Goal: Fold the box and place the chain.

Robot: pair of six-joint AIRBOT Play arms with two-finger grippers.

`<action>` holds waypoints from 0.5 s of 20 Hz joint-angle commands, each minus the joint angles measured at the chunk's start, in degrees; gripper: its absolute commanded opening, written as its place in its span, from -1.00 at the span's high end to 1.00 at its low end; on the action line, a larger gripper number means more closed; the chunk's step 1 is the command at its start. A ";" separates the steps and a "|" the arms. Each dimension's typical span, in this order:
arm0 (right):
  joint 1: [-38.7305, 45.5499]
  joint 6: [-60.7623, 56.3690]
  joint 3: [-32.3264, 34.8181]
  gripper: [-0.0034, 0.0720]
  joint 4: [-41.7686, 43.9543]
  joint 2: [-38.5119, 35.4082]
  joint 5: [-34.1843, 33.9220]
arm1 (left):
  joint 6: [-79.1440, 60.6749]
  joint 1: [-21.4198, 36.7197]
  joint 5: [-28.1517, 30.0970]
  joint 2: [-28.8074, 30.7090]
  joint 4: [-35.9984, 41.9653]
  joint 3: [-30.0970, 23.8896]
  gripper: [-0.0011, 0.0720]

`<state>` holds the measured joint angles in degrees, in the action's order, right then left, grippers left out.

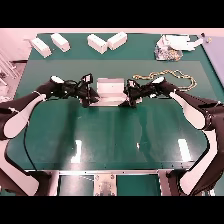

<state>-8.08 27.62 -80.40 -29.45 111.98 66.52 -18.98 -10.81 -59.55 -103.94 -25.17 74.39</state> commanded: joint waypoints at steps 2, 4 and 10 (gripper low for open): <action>0.00 0.00 -0.02 -0.40 0.04 0.02 0.02 | -0.83 -0.46 0.81 -0.61 0.42 0.07 0.21; 0.00 0.00 -0.02 -0.40 0.04 0.02 0.02 | -3.43 -0.46 -2.12 -0.83 0.44 0.07 -0.27; 0.00 0.00 -0.02 -0.40 0.04 0.02 0.02 | -3.58 -0.44 -0.90 -1.90 1.64 0.07 -0.88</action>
<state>-8.08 27.68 -80.40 -29.56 111.98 66.72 -22.17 -11.20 -60.69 -105.38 -23.81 74.43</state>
